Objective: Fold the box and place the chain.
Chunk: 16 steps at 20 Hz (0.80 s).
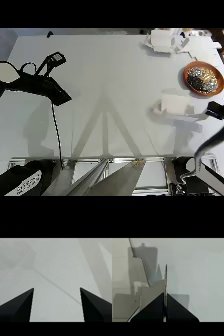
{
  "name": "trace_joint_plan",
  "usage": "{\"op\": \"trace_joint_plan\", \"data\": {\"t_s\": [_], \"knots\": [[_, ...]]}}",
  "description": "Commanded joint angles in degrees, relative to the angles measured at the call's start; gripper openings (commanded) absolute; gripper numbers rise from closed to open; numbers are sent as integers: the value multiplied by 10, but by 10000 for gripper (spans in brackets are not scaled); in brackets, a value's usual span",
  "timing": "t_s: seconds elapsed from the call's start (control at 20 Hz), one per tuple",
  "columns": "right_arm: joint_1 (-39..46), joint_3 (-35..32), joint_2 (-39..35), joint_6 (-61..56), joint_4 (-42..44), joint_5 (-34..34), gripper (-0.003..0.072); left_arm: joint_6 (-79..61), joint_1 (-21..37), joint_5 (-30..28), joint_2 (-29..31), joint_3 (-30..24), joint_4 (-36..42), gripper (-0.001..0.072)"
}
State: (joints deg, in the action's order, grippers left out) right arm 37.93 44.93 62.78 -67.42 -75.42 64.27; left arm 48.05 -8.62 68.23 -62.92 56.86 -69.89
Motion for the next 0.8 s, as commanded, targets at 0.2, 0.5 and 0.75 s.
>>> {"op": "trace_joint_plan", "data": {"t_s": [0.2,0.5,0.75], "knots": [[-260,-74,-206,45,69,-37,18,0,0,0,0,0,0,631],[-327,-241,-364,43,135,-108,18,0,0,0,0,0,3,631],[-330,-265,-372,43,148,-124,19,0,0,-6,-2,0,61,631]]}}
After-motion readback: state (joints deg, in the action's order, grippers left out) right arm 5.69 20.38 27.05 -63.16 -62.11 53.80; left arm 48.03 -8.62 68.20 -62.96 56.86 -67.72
